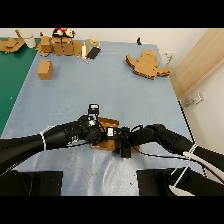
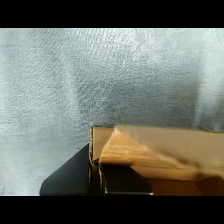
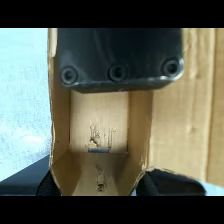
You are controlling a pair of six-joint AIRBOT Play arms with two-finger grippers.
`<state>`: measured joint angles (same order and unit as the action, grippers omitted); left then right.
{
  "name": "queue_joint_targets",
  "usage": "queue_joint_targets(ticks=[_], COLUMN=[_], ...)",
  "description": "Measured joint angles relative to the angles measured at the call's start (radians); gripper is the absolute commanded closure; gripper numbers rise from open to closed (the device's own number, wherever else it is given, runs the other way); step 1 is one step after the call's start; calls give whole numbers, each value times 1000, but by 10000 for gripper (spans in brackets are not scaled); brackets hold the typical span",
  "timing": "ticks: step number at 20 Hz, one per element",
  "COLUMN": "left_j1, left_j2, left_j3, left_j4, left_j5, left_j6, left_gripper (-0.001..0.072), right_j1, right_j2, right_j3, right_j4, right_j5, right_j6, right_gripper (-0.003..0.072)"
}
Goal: Fold the box.
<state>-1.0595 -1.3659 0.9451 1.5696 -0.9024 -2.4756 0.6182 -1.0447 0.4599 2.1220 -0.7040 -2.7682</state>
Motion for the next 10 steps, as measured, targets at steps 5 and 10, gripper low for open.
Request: queue_joint_targets(ticks=[5,10], left_j1=[-1,-1], left_j2=[0,16], left_j3=[2,2], left_j4=[-29,-37], left_j5=[7,-15], left_j6=[-1,-2], left_gripper=[156,156], right_j1=[0,0], right_j2=[0,0], right_j3=[0,0], right_j4=[1,0], right_j5=[0,0], right_j6=[0,0], right_gripper=[106,105])
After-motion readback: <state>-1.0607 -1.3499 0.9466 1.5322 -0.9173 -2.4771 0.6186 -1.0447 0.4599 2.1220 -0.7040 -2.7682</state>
